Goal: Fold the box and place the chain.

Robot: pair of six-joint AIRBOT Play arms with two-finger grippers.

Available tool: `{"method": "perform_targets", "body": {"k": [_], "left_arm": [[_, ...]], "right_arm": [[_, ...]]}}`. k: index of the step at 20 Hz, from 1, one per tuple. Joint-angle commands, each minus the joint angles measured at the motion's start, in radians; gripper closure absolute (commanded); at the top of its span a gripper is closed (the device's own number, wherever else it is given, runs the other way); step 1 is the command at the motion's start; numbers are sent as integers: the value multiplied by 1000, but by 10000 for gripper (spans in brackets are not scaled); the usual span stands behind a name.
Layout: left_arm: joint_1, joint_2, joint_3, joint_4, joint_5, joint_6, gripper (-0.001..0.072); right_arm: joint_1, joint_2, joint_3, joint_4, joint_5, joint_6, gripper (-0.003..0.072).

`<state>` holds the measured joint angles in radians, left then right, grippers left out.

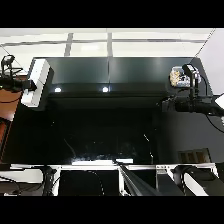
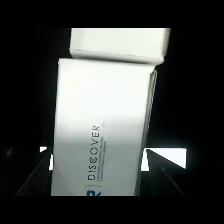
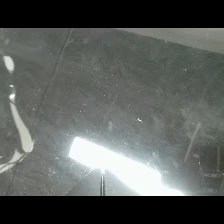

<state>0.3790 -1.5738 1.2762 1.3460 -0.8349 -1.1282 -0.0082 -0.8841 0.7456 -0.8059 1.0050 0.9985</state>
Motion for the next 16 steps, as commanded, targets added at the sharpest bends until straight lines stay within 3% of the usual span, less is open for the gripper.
{"method": "perform_targets", "body": {"k": [1,4,8,11,16], "left_arm": [[-1,26,100,6,-120,-9,-7],[-1,81,231,1,-234,-192,-6],[-24,238,236,-99,-332,-327,-6],[-102,385,148,-132,-379,-327,-5],[-315,679,-159,-132,-377,-356,-5]], "right_arm": [[0,1,1,0,0,0,679],[0,1,1,0,0,0,679],[0,1,1,0,0,0,679],[0,1,1,0,0,0,679],[0,1,1,0,0,0,679]]}}
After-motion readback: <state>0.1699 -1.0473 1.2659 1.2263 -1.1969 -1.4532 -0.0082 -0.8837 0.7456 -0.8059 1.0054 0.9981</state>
